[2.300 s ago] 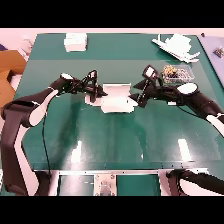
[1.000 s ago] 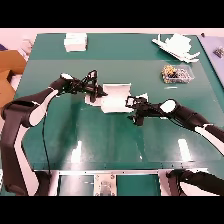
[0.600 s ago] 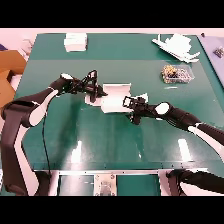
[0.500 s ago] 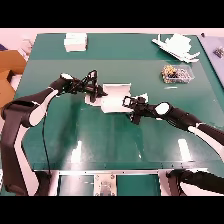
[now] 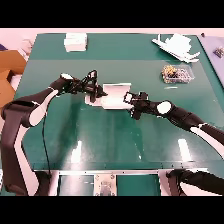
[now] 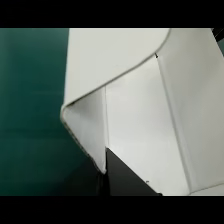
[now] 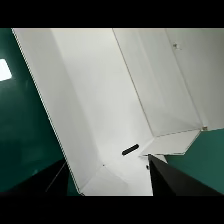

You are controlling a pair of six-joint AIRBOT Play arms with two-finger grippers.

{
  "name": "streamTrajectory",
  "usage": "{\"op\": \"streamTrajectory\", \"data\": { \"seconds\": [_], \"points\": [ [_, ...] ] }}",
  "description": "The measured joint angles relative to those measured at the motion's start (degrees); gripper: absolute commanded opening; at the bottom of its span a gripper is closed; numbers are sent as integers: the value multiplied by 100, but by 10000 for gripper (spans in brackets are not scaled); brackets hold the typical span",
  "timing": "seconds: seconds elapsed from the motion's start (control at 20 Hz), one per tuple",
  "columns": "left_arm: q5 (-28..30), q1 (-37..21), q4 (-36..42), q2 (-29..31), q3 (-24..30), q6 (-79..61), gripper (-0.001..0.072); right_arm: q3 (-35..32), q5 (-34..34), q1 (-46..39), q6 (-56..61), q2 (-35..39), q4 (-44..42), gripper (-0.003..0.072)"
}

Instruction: Fold the box and place the chain.

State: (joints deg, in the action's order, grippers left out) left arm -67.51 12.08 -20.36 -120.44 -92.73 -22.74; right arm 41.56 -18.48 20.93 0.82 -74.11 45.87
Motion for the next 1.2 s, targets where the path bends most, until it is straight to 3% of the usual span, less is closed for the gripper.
{"op": "streamTrajectory", "data": {
  "seconds": [0.75, 1.2],
  "points": [
    [2, 0, 0, 0, 0, 2, 19, 160, 391, -190, -404, -9, 0, 665],
    [0, -2, 0, 0, 0, 0, 19, 752, -479, -525, -686, -487, -365, 664]
  ]
}}
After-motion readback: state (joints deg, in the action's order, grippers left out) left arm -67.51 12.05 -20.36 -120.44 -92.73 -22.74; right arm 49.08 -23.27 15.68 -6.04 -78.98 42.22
